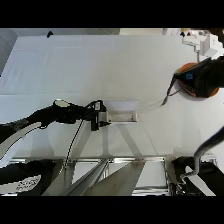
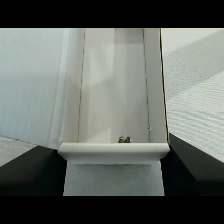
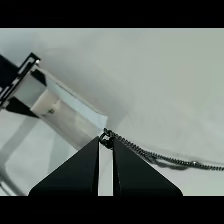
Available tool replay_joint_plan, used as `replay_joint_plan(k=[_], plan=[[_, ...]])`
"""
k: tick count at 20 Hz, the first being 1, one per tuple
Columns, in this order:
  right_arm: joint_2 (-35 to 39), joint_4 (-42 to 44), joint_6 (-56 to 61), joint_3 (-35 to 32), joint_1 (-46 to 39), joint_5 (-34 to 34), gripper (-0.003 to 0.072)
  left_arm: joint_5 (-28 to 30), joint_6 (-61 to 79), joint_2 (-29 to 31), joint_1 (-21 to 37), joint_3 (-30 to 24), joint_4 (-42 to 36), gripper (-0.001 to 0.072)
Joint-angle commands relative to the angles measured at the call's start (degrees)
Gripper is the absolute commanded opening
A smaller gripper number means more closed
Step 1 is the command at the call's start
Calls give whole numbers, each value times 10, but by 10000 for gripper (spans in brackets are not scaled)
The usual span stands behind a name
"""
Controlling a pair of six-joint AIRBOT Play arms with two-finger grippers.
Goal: Fold the box and place the chain.
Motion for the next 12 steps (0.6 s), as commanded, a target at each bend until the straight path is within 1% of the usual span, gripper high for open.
replay_joint_plan(k=[1, 3, 5, 9, 12], plan=[[17, 34, -1, 0, 60, 19, 15, 0, 0, 0, 0, 0, 0, 132], [16, 37, -1, -2, 93, 24, 15, 0, 0, 0, 0, 0, 0, 132], [16, 37, 0, -12, 120, 12, 15, 0, 0, 0, 0, 0, 0, 132], [16, 37, -1, -51, 155, -48, 15, 0, 0, 0, 0, 0, 0, 132], [16, 37, -5, -97, 167, -97, 15, 0, 0, 0, 0, 0, 0, 132]])
